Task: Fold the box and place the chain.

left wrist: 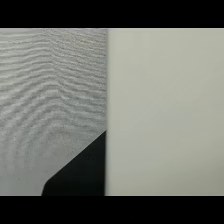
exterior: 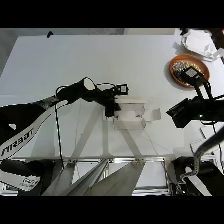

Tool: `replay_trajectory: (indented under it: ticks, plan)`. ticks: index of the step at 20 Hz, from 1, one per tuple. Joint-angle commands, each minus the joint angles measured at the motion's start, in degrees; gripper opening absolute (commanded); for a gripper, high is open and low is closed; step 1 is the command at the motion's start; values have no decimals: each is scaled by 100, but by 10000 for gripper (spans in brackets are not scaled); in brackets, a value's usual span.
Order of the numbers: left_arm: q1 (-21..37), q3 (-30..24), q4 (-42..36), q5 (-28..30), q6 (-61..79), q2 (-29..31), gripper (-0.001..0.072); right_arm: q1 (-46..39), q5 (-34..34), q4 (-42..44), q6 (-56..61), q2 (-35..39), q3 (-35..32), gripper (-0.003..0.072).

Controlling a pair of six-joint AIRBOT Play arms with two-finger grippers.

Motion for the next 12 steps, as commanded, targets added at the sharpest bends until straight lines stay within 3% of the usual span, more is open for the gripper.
replay_trajectory:
  ticks: [1,12]
  plan:
    - [-11,0,26,76,-2,-7,9,-2,-50,0,-26,-4,-2,173]
    - [-11,0,-103,138,0,-175,8,-2,-55,-92,-48,-4,-2,173]
